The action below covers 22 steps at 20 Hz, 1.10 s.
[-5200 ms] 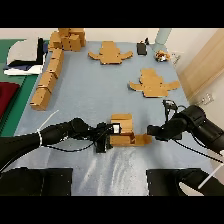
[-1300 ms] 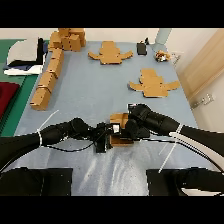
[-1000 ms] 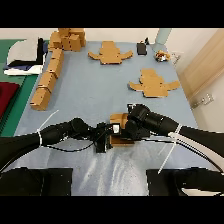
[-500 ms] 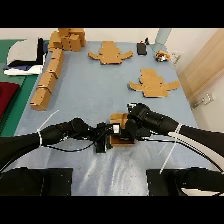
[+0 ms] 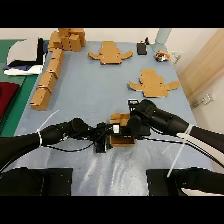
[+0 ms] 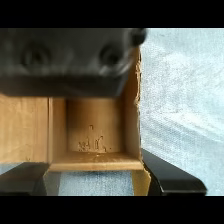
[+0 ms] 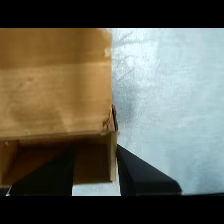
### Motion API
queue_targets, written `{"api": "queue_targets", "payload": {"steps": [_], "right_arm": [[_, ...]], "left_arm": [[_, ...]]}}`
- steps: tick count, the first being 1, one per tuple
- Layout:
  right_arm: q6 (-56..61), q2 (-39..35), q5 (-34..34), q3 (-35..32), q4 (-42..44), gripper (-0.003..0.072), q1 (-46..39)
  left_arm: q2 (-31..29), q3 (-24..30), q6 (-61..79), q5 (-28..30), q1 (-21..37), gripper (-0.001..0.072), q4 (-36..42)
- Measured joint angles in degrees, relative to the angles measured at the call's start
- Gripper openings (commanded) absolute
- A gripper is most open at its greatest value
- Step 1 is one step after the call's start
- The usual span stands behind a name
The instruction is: Fold the box.
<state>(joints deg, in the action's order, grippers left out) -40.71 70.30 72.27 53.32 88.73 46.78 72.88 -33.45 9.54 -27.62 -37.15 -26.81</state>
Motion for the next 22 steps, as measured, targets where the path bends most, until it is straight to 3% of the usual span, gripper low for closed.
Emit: {"api": "queue_targets", "payload": {"steps": [9, 11, 16, 19, 22], "right_arm": [[0.48, -5.66, 4.79, 0.28, -0.42, 0.0384, -0.02], [0.81, -6.62, 6.6, 0.31, -2.03, 0.032, -0.44], [-0.94, -7.58, 11.78, 0.31, -7.32, 0.0001, -5.86], [-6.97, -6.82, 9.38, 0.28, -7.45, 0.0001, -14.27], [-22.18, -2.73, 0.98, 0.28, 4.79, 0.0, -26.93]], "left_arm": [[0.0, 0.0, -0.04, 0.02, 0.0, 0.0391, 0.0], [0.0, 0.0, -0.04, 0.02, 0.0, 0.0392, 0.0], [0.0, 0.0, -0.04, 0.02, 0.0, 0.0392, 0.02], [0.0, 0.0, -0.04, 0.02, 0.0, 0.0392, 0.0], [0.0, 0.0, -0.04, 0.02, 0.0, 0.0392, 0.02]]}}
